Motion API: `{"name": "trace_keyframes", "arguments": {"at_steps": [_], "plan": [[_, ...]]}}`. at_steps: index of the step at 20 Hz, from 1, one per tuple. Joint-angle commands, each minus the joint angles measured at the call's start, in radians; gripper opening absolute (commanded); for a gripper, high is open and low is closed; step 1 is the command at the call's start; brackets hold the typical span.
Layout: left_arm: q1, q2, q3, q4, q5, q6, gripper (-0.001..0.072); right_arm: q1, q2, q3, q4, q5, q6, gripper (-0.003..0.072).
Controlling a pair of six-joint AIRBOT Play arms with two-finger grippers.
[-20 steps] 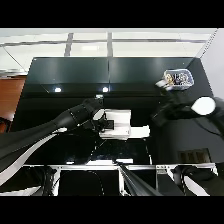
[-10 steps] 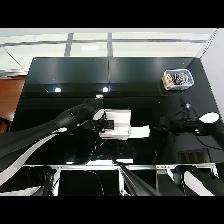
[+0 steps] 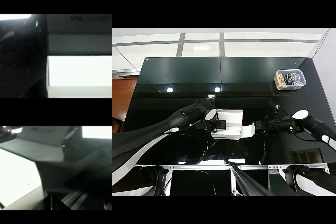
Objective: Fold the box and place the chain.
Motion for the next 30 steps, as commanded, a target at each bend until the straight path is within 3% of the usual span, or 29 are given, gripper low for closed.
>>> {"name": "trace_keyframes", "arguments": {"at_steps": [1,2,5,10,11,12,20,26,30], "plan": [[0.000,0.000,0.000,0.000,0.000,0.000,0.0028,0.017,-0.010,0.068,0.003,0.087,-0.038,0.0461],[0.000,0.000,0.000,0.000,0.000,0.000,0.0028,0.017,-0.010,0.081,0.009,0.119,-0.038,0.0493],[0.000,0.000,0.000,0.000,0.000,0.000,0.0028,0.018,-0.010,0.110,0.018,0.188,-0.036,0.0491],[0.000,0.000,0.000,0.000,0.000,0.000,0.0028,0.067,-0.010,0.146,0.013,0.180,0.004,0.0469],[0.000,0.000,0.000,0.000,0.000,0.000,0.0028,0.093,-0.010,0.161,0.008,0.172,0.010,0.0351],[0.000,0.000,0.000,0.000,0.000,0.000,0.0028,0.124,-0.010,0.176,-0.003,0.155,0.032,0.0345],[0.000,0.000,0.000,0.000,0.000,0.000,0.0028,0.323,-0.011,0.266,-0.318,0.019,0.340,0.0345],[0.000,0.000,0.000,0.000,0.000,0.000,0.0028,0.416,-0.028,0.269,-0.435,-0.124,0.528,0.0305],[0.000,0.000,0.000,0.000,0.000,0.000,0.0028,0.499,-0.077,0.350,-0.644,-0.068,0.742,0.0305]]}}
